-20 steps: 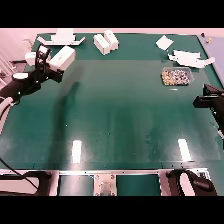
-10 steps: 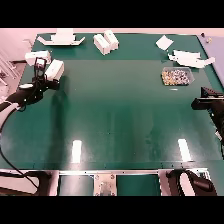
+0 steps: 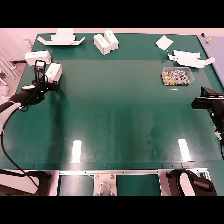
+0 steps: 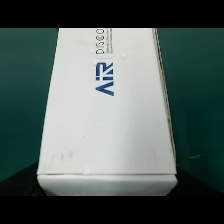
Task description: Fold the box and place the chain.
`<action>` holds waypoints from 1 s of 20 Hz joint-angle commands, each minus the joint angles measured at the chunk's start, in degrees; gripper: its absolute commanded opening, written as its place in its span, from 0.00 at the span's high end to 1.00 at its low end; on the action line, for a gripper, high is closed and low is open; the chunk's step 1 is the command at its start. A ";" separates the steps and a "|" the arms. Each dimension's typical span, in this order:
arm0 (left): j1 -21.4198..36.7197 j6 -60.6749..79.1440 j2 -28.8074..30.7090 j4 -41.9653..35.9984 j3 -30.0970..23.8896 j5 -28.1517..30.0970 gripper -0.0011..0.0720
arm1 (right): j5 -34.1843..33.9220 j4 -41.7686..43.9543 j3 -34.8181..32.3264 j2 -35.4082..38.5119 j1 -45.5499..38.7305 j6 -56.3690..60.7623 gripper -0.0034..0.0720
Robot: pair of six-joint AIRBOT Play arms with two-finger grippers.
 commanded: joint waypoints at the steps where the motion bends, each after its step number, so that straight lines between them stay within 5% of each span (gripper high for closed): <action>1: 0.07 -1.99 -0.11 -0.17 0.07 2.34 0.37 | 0.02 1.22 0.00 0.04 0.00 0.00 0.94; 2: 0.07 -1.97 -0.11 -0.15 0.07 2.32 0.34 | 0.00 1.22 0.00 0.04 0.00 0.00 0.94; 3: 0.07 -2.05 -0.11 -0.20 0.07 2.60 0.08 | 0.00 1.22 0.00 0.04 0.00 0.00 0.94; 4: 0.07 -2.82 -0.11 -0.20 0.07 3.74 0.00 | 0.00 1.22 0.00 0.04 0.00 0.00 0.94; 8: 0.07 -3.50 -0.11 -0.20 0.07 4.24 0.00 | 0.00 3.72 0.11 0.07 0.00 -0.02 0.94; 13: 0.07 -3.48 -0.11 -0.17 0.04 4.04 0.00 | 0.00 3.72 0.13 0.11 0.00 0.00 0.48; 20: 0.07 -2.23 0.22 0.28 -0.46 1.01 0.00 | 0.00 3.72 0.13 0.20 0.00 0.00 0.38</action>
